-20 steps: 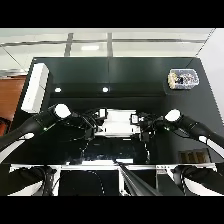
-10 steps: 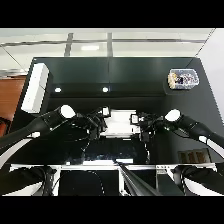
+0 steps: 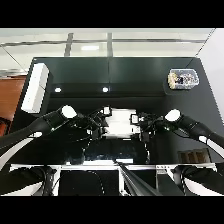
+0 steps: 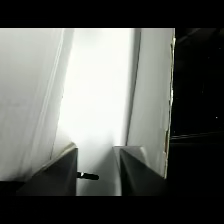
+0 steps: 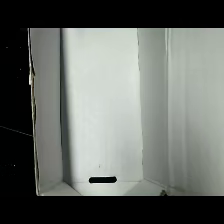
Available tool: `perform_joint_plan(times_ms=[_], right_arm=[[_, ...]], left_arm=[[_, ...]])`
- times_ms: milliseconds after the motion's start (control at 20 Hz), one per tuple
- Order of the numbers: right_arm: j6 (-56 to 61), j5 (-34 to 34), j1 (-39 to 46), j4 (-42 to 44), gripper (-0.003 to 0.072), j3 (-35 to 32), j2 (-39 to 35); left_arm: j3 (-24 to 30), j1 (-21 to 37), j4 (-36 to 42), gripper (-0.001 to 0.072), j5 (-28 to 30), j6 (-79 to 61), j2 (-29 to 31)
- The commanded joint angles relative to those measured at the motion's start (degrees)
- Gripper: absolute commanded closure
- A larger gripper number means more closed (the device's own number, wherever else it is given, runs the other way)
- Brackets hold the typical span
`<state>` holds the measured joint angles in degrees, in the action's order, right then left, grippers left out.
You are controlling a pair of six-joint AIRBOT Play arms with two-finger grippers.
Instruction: Fold the box and place the chain.
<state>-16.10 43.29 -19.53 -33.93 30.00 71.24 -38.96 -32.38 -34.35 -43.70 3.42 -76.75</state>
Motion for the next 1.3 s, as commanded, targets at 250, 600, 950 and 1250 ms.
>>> perform_joint_plan(times_ms=[250, 600, 950, 1250], right_arm=[[0.00, 0.00, -0.04, 0.04, 0.0550, -0.02, 0.04], [0.02, 0.00, -0.04, 0.07, 0.0550, -0.02, 0.04], [0.02, 0.00, -0.04, 0.07, 0.0550, -0.02, 0.04], [0.02, 0.00, -0.04, 0.04, 0.0550, -0.02, 0.04]], left_arm=[[-0.07, 0.17, -0.02, 0.0549, -0.48, 0.00, 0.15], [-5.99, 8.90, -30.93, 0.0690, -14.91, 37.20, 10.64], [2.91, 32.83, -15.82, 0.0689, -15.10, 66.86, 13.20], [9.66, 32.44, -1.16, 0.0690, -18.69, 61.00, 2.84]])
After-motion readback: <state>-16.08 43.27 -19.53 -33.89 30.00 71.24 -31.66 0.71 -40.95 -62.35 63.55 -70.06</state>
